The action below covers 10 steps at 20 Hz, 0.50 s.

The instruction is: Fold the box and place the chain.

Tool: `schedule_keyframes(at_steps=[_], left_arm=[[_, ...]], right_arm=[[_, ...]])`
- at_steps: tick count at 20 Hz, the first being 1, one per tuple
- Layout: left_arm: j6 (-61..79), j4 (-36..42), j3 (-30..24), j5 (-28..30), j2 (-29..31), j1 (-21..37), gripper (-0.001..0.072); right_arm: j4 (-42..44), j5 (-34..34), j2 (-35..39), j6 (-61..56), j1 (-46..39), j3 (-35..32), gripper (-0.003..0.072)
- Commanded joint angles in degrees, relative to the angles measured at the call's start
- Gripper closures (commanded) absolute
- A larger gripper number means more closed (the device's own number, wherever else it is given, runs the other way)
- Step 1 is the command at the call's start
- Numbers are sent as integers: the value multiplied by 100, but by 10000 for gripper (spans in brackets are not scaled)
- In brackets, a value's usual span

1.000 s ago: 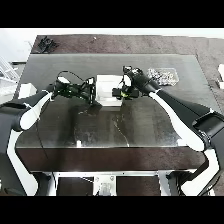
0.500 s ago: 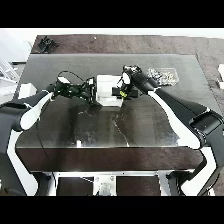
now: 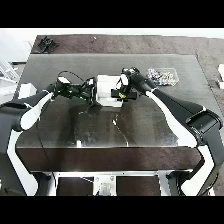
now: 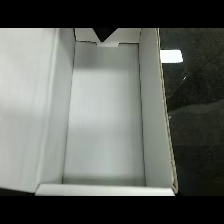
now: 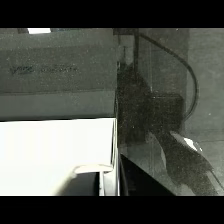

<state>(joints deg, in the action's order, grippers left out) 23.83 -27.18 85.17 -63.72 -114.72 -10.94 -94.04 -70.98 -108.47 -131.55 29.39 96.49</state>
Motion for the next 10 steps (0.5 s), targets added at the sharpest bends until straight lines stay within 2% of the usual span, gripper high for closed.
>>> schedule_keyframes(at_steps=[1,2,10], left_arm=[[0,-2,0,4,4,7,171],[0,-2,0,4,4,7,171],[0,-2,0,4,4,7,171]], right_arm=[[-4,-20,-9,-4,-2,11,653],[-7,-20,-9,-4,-2,11,681],[-4,-20,-7,-7,-4,44,678]])
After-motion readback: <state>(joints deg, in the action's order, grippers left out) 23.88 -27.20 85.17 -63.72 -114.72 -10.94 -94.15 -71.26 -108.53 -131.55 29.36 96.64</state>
